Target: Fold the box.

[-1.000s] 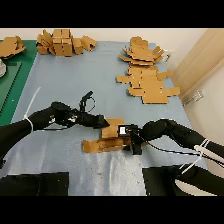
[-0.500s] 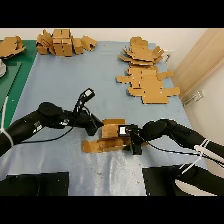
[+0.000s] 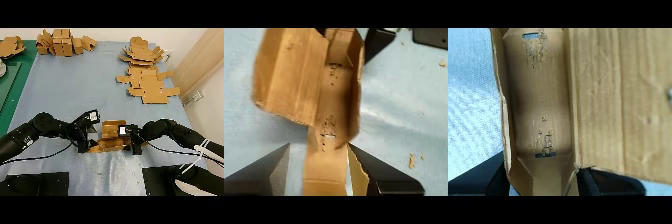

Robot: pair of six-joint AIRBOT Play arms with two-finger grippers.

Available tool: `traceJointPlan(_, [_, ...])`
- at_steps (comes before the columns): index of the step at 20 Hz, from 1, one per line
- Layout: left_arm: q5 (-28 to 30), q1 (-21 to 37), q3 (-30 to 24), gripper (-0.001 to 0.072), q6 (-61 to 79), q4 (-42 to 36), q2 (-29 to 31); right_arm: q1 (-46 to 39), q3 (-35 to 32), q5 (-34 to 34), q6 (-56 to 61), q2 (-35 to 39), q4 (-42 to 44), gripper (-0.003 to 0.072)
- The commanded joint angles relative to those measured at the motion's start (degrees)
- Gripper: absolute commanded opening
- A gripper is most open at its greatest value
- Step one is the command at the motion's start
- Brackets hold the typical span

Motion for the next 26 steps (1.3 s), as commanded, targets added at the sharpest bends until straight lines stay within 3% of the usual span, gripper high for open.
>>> traceJointPlan(1, [-4.26,-2.40,-0.24,0.0551,0.15,6.14,0.79,0.04,0.00,0.02,0.02,0.00,0.02,0.0470])
traceJointPlan(3, [-2.86,-4.39,-0.24,0.0570,-1.22,8.35,-0.02,0.04,0.00,0.04,0.02,0.00,0.02,0.0470])
traceJointPlan(4, [-2.38,-4.98,-0.24,0.0676,-1.18,8.37,-0.83,0.04,0.00,0.02,0.02,0.00,0.02,0.0470])
traceJointPlan(9, [2.54,-5.64,-0.24,0.0675,-1.64,8.31,-4.72,0.04,0.00,0.02,0.02,0.00,0.02,0.0470])
traceJointPlan(14, [2.49,-6.82,-0.20,0.0664,-2.47,8.33,-6.14,0.04,0.00,0.02,0.02,0.00,0.04,0.0470])
traceJointPlan(16, [2.58,-8.09,-0.20,0.0468,-2.45,8.37,-6.14,0.04,0.00,0.02,0.02,0.00,0.02,0.0470])
traceJointPlan(23, [4.63,-9.22,-0.17,0.0459,-2.45,8.31,-6.14,0.04,0.00,0.02,0.02,0.00,0.02,0.0470])
traceJointPlan(24, [4.57,-9.22,-0.17,0.0279,-2.43,8.31,-6.14,0.04,0.00,0.02,0.02,0.00,0.02,0.0470])
traceJointPlan(25, [4.63,-9.22,-0.17,0.0231,-2.43,8.26,-6.14,0.04,0.00,0.02,0.02,-0.02,0.02,0.0470])
traceJointPlan(26, [4.59,-9.22,-0.17,0.0230,-2.43,8.26,-6.14,0.04,0.00,0.02,0.02,-0.02,0.02,0.0470])
